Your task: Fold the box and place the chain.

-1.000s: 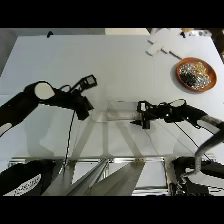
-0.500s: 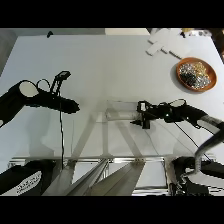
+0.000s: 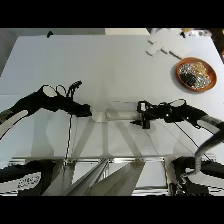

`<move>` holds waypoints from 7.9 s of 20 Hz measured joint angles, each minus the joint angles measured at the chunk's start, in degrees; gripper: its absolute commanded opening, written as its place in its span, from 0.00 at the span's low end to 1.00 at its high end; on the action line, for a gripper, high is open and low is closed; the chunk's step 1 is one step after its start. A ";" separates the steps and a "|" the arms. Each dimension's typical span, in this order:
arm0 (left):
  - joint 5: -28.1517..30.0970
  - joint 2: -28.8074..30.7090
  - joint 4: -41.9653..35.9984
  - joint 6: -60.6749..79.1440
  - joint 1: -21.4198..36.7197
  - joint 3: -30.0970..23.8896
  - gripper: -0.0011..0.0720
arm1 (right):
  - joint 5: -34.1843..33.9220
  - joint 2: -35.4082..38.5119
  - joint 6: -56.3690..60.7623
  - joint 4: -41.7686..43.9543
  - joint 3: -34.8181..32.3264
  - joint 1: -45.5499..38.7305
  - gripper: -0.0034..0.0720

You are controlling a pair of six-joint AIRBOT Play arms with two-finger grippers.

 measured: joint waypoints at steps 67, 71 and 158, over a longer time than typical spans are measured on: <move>3.93 -0.42 15.02 -32.87 -22.88 15.06 0.55 | 0.02 -0.02 0.02 -0.11 0.00 0.00 0.65; 2.86 -1.33 20.11 -40.52 -24.83 17.77 0.55 | 0.02 -0.02 0.02 -0.11 0.00 0.00 0.65; -20.06 -18.91 37.88 -70.12 -34.07 36.06 0.05 | 0.09 0.00 -0.02 -0.15 0.00 0.00 0.65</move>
